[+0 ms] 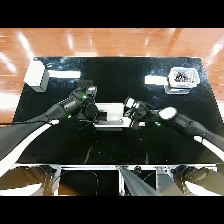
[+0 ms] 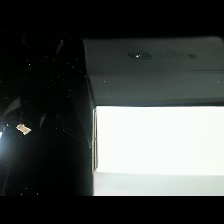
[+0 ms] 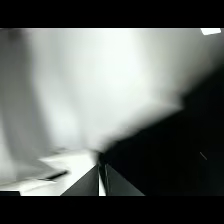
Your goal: Fold the box and place the chain.
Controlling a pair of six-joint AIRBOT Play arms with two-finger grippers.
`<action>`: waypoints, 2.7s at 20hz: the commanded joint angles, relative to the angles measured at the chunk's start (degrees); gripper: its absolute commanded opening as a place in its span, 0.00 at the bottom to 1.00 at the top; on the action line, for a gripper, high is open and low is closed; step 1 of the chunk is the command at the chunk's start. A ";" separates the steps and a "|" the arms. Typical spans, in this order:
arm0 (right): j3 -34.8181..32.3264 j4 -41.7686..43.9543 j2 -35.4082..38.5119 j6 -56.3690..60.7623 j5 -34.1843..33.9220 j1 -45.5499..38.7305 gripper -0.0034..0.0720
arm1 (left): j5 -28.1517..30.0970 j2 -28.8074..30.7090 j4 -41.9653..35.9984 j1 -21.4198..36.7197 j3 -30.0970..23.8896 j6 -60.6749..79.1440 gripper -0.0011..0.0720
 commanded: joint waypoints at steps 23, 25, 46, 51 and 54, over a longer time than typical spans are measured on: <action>0.04 -17.05 -4.00 81.57 23.04 -15.45 0.09 | 1.31 -0.04 2.27 -0.02 -0.02 1.99 0.05; 0.35 -11.63 -4.00 78.86 20.81 -12.26 0.09 | 1.29 -0.04 2.27 -0.02 -0.02 1.97 0.05; 13.46 -22.97 -3.98 97.48 22.25 2.23 0.71 | 1.44 -0.02 2.27 0.00 -0.02 1.99 0.05; 19.23 -39.56 -4.00 111.91 22.32 10.14 0.71 | 1.46 -0.02 2.34 -0.02 -0.02 2.38 0.05; 21.73 -50.05 -4.00 123.40 22.53 15.06 0.70 | 1.44 -0.04 2.56 0.00 -0.02 2.36 0.05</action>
